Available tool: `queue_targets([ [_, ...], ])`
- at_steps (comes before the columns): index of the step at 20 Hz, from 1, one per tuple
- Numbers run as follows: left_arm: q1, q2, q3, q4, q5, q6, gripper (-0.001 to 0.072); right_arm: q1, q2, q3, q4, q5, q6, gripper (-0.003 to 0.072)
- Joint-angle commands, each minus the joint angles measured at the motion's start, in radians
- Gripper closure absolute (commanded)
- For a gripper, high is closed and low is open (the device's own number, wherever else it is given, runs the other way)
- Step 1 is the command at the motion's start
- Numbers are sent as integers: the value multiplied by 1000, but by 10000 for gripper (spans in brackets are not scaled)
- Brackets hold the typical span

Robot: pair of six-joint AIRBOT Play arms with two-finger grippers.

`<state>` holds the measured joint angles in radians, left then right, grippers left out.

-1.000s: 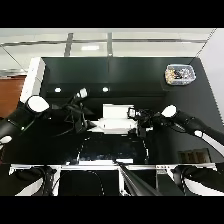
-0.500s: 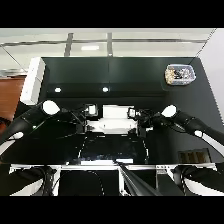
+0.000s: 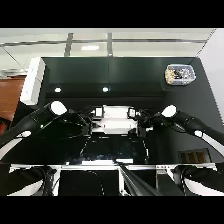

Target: Fold the box and place the chain.

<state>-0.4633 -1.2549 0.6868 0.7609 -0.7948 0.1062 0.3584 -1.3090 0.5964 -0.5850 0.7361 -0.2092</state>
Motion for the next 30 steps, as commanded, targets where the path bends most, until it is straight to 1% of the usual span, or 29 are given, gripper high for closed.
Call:
queue_targets([
  [1,-27,-3,1,-11,6,2,496,0,0,1,0,0,0,455],
  [4,-48,-14,1,-50,12,-5,497,0,-1,1,0,0,0,455],
  [6,-60,-37,1,-121,35,-5,542,0,-1,1,0,0,0,455],
  [8,-60,-60,1,-198,59,-5,541,0,-1,1,0,0,0,455],
  [15,-60,-64,1,-204,54,-9,542,0,0,1,0,0,0,455],
  [17,-60,-64,1,-203,54,-9,552,0,-1,1,0,0,0,455],
  [18,-61,-64,1,-201,54,-9,560,0,-1,1,0,0,0,455],
  [19,-61,-64,1,-199,53,-9,617,0,0,1,0,0,0,454],
  [20,-61,-64,1,-196,54,-9,622,0,-1,1,0,0,0,454],
  [21,-61,-64,1,-197,54,-9,555,0,-1,1,0,0,0,454],
  [22,-61,-64,1,-198,59,-9,312,0,-1,1,0,0,0,455],
  [23,-60,-64,1,-197,58,-9,144,0,-1,1,0,0,0,454],
  [24,-60,-63,1,-195,53,-9,286,0,-1,1,0,0,0,454],
  [25,-61,-63,1,-196,53,-9,451,0,-1,1,0,0,0,454],
  [26,-61,-63,1,-197,51,-13,370,0,-1,1,0,0,0,454],
  [28,-55,-60,1,-185,51,-66,360,0,-1,1,0,0,0,454],
  [29,-48,-48,2,-153,51,-113,439,0,-1,1,0,0,0,454],
  [30,-34,-31,5,-95,45,-177,693,0,-1,1,0,0,0,454],
])
